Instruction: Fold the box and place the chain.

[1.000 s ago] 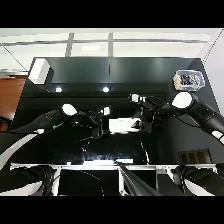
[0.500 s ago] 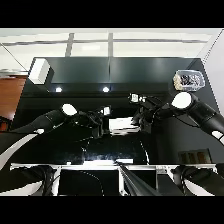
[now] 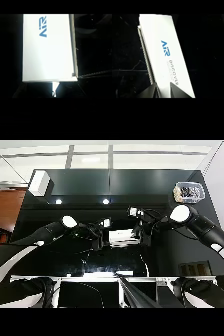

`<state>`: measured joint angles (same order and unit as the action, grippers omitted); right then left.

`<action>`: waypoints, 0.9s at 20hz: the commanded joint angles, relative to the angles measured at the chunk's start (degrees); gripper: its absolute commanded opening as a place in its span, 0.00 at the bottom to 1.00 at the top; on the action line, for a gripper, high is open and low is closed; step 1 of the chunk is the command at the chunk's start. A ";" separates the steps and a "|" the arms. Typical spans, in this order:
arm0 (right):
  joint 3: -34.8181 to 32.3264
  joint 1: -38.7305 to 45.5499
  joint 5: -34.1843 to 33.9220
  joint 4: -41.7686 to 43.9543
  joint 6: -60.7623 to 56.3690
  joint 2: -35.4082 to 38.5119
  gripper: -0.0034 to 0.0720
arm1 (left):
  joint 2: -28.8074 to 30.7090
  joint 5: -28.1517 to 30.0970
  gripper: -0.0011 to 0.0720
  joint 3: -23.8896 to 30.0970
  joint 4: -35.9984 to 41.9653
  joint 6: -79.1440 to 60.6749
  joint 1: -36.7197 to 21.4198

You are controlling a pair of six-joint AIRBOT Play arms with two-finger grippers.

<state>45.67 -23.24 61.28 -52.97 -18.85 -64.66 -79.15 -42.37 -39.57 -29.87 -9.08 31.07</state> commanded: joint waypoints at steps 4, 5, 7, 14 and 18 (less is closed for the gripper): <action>-0.83 -0.09 -0.26 -0.02 -0.61 -0.09 0.29 | -0.02 0.00 0.56 0.00 -0.11 -0.04 0.02; -0.83 -0.09 -0.28 0.00 -0.68 -0.09 0.29 | -0.02 0.00 0.56 0.00 -0.11 -0.04 0.02; -0.87 -0.09 -0.26 0.00 -0.68 -0.31 0.29 | -0.02 0.00 0.56 0.00 -0.11 -0.04 0.02; -2.29 -0.07 -1.09 0.85 -0.98 -1.18 0.30 | -0.02 0.00 0.56 0.00 -0.11 -0.04 0.02; -0.39 1.22 3.52 0.83 -9.68 0.98 0.32 | -0.02 0.00 0.56 0.00 -0.11 -0.04 0.02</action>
<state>44.21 -22.85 61.43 -52.64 -23.05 -64.95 -79.13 -42.37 -39.57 -30.00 -9.19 31.07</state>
